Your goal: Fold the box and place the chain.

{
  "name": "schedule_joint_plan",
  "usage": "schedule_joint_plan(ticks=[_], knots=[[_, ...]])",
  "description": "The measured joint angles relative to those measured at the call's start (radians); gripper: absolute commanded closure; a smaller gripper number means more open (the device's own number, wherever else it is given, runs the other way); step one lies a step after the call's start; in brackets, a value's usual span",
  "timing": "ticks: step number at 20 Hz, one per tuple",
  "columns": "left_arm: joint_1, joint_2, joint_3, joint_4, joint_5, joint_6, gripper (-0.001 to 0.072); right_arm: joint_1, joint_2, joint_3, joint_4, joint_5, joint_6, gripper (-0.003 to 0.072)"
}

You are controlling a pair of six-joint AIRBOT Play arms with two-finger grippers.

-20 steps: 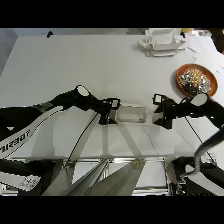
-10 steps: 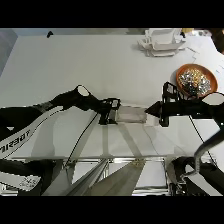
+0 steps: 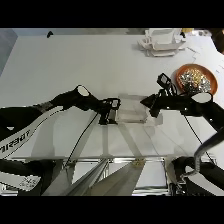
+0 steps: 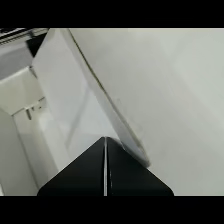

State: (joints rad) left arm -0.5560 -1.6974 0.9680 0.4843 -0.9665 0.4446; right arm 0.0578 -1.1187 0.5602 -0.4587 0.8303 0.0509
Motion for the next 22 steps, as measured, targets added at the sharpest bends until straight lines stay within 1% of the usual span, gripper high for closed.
schedule_joint_plan(ticks=[4,8,11,15,17,20,21,22], knots=[[0.000,0.000,0.000,-0.001,0.000,0.000,0.0700,0.004,-0.048,0.001,-0.084,-0.056,0.106,0.0671],[0.000,0.000,0.000,-0.001,0.000,0.000,0.0700,0.004,-0.058,0.003,-0.117,-0.061,0.160,0.0671],[0.000,0.000,0.000,0.000,-0.001,0.001,0.0700,0.004,-0.026,0.020,-0.118,-0.011,0.173,0.0671],[0.000,0.000,0.000,0.000,-0.002,0.001,0.0700,0.004,0.058,0.034,-0.149,0.076,0.172,0.0672],[0.000,0.000,0.000,0.000,-0.002,0.001,0.0700,0.004,0.097,0.037,-0.220,0.116,0.151,0.0672],[0.000,0.000,0.000,0.000,-0.002,0.001,0.0700,0.004,0.132,0.037,-0.396,0.176,0.135,0.0669],[0.000,0.000,0.000,0.000,-0.002,0.001,0.0700,0.004,0.138,0.033,-0.450,0.192,0.130,0.0601],[0.000,0.000,0.000,0.000,-0.002,0.001,0.0700,0.004,0.143,0.028,-0.490,0.203,0.123,0.0485]])
